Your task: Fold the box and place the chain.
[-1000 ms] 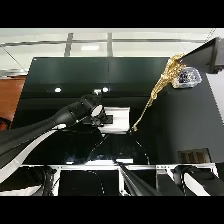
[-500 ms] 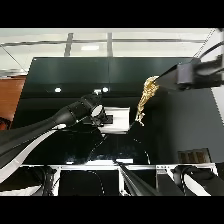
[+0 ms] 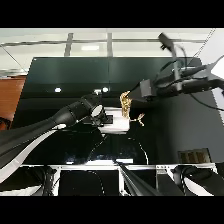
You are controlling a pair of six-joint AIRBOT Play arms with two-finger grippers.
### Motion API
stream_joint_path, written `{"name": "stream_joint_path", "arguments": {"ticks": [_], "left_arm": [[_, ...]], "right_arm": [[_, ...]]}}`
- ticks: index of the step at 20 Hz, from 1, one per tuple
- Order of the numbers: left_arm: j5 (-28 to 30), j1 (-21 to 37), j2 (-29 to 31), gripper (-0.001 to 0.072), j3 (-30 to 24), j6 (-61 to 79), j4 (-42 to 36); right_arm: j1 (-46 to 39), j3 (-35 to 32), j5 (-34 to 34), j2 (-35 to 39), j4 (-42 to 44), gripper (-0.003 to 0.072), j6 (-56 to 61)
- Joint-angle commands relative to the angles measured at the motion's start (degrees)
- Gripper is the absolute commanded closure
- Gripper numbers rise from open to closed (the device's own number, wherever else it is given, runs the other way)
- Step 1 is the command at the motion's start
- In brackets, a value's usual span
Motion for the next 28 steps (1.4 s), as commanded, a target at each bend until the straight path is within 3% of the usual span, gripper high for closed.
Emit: {"name": "stream_joint_path", "arguments": {"ticks": [1, 9, 16, 17, 18, 21, 23, 26, 27, 28], "left_arm": [[0.0, 0.0, 0.0, 0.0679, 0.0, 0.0, 0.0], [0.0, 0.0, 0.0, 0.0679, 0.0, 0.0, 0.0], [0.0, 0.0, 0.0, 0.0679, 0.0, 0.0, 0.0], [0.0, 0.0, 0.0, 0.0679, 0.0, 0.0, 0.0], [0.0, 0.0, 0.0, 0.0679, 0.0, 0.0, 0.0], [0.0, 0.0, 0.0, 0.0679, 0.0, 0.0, 0.0], [0.0, 0.0, 0.0, 0.0679, 0.0, 0.0, 0.0], [0.0, 0.0, 0.0, 0.0679, 0.0, 0.0, 0.0], [0.0, 0.0, 0.0, 0.0679, 0.0, 0.0, 0.0], [0.0, 0.0, 0.0, 0.0679, 0.0, 0.0, 0.0]], "right_arm": [[1.4, -4.2, -3.2, -1.0, -0.6, 0.0669, -0.1], [1.4, -17.4, -11.5, -2.3, -2.8, 0.0668, 0.5], [5.5, -20.3, -17.0, -4.5, -6.7, 0.0642, 0.5], [5.6, -20.3, -17.2, -4.5, -6.6, 0.0452, 0.5], [4.9, -20.0, -16.3, -4.5, -6.9, 0.0383, 0.5], [-1.9, -19.7, -8.2, -2.9, -8.1, 0.0382, -2.1], [-7.1, -20.0, -5.0, 0.2, -13.6, 0.0382, -7.6], [-9.5, -25.2, -9.7, 5.0, -16.3, 0.0380, -24.3], [-9.4, -27.9, -13.3, 5.0, -15.9, 0.0210, -28.7], [-9.0, -30.2, -17.3, 4.7, -15.9, -0.0018, -32.5]]}}
